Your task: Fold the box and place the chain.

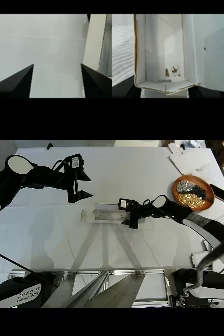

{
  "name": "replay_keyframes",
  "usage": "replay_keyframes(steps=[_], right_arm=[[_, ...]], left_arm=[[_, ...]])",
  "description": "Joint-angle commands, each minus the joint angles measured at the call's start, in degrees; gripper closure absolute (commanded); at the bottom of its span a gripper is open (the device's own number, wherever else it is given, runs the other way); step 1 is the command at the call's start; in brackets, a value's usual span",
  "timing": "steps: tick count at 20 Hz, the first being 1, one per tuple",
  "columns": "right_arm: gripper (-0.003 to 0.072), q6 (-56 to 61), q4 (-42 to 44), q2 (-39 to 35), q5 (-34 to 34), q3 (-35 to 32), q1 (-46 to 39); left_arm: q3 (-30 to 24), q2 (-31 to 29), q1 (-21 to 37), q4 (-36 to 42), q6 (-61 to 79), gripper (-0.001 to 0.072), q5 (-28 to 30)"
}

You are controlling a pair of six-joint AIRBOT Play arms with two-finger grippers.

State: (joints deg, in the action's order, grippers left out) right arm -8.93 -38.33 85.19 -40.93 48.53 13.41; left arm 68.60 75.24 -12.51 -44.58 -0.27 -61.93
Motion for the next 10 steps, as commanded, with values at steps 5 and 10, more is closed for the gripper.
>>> replay_keyframes(steps=[5, 10], right_arm=[[0.0388, -0.1, -0.7, 2.5, 0.2, 0.0, 0.0], [0.0388, -0.2, -0.7, 2.6, 0.0, 0.0, 0.0]], left_arm=[[0.0, 0.0, 0.0, 0.0, 0.0, 0.0076, 0.0], [0.0, 0.0, 0.0, 0.0, 0.0, 0.0076, 0.0]])
